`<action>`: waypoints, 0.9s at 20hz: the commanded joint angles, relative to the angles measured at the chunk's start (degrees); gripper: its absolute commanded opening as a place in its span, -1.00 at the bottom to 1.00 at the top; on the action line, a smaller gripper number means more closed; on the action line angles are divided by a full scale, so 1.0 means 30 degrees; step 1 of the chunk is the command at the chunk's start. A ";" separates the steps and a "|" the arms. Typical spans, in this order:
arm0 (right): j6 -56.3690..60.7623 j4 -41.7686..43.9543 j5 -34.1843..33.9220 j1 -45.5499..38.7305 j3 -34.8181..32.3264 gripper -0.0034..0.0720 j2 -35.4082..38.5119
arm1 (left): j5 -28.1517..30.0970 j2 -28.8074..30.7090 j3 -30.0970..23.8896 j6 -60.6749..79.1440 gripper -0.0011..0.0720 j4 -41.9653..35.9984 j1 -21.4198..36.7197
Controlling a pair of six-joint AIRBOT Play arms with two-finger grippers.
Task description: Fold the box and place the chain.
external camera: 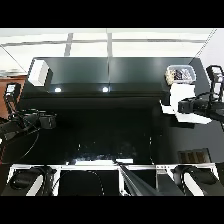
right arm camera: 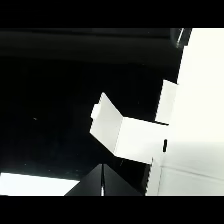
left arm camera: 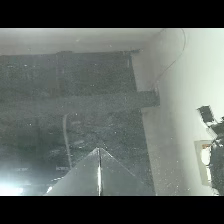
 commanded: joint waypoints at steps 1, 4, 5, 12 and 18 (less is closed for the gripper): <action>0.0000 0.0000 0.0000 -0.0007 -0.0015 -0.87 0.0015 | 0.0007 0.0007 -0.0007 0.0000 -0.90 0.0000 -0.0015; 0.0000 -0.0007 -0.0036 -0.0007 -0.0007 -0.87 0.0015 | 0.0007 0.0007 -0.0007 0.0000 -0.90 0.0000 -0.0015; 0.0000 0.0000 -0.0146 -0.0007 -0.0015 -0.87 0.0015 | 0.0007 0.0007 -0.0007 0.0000 -0.90 0.0000 -0.0015; 0.0080 0.3985 -0.7905 -0.0007 -0.0007 -0.87 0.0015 | 0.0007 0.0007 -0.0007 0.0000 -0.90 0.0000 -0.0015; 0.0080 0.4291 -1.1817 -0.0408 0.0000 1.00 -0.1020 | 0.0007 0.0007 -0.0007 0.0000 -0.90 0.0000 -0.0015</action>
